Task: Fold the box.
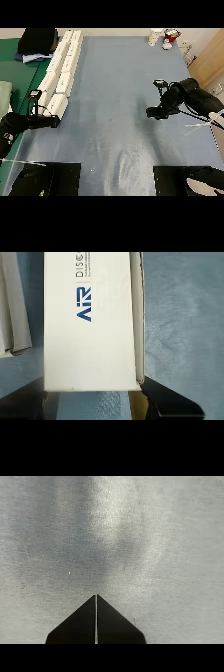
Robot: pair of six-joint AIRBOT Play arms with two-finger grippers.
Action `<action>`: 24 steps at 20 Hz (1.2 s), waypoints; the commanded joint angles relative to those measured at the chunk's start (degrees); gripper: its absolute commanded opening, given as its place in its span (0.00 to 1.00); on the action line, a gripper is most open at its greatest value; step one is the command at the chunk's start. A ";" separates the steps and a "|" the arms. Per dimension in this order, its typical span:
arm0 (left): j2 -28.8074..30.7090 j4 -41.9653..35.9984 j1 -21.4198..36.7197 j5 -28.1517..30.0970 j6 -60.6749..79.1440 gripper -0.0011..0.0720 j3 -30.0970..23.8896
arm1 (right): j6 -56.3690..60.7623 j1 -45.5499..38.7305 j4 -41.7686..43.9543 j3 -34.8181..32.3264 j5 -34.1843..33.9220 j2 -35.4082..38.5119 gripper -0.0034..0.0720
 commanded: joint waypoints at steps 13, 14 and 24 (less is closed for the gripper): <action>-15.85 -1.55 -5.44 14.64 0.22 0.65 -0.20 | 0.02 -0.02 0.00 0.04 0.02 0.00 0.06; -15.91 -1.55 -5.44 14.62 0.22 0.65 -0.20 | 0.02 -0.02 0.00 0.04 0.02 0.00 0.06; -15.89 -1.79 -5.44 14.62 0.15 0.65 -0.20 | 0.02 -0.02 0.00 0.04 0.02 0.00 0.06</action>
